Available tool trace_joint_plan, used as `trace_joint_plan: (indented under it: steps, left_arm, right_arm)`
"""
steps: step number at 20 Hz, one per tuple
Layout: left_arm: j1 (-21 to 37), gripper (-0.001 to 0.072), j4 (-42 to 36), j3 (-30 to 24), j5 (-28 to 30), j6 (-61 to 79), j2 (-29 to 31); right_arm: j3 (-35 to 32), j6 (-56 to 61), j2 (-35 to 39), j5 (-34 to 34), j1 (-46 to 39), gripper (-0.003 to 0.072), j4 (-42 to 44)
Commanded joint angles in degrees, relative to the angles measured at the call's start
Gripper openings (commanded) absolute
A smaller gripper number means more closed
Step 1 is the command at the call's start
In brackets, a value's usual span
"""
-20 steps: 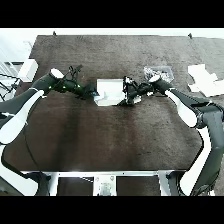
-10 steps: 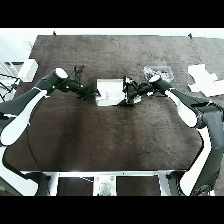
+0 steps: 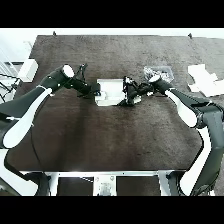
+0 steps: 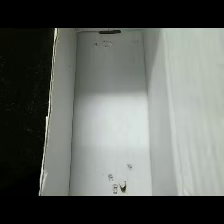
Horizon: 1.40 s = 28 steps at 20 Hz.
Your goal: Fold the box and place the chain.
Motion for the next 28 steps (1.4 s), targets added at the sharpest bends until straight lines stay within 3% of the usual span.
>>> trace_joint_plan:
  steps: [1, 12, 28]
  left_arm:
    - [-0.7, 0.0423, 1.6, 0.2, 0.5, -3.3, 0.0]
    - [-2.1, 0.0423, 2.7, 0.2, 2.1, -6.3, 0.0]
    - [-5.1, 0.0423, 14.2, 1.2, 1.6, -16.0, -0.1]
  right_arm:
    - [0.0, 0.0, 0.0, 0.0, 0.1, 0.0588, 0.0]
    - [0.0, 0.0, 0.0, 0.0, 0.1, 0.0588, 0.0]
    - [0.0, 0.0, 0.0, 0.0, 0.1, 0.0588, 0.0]
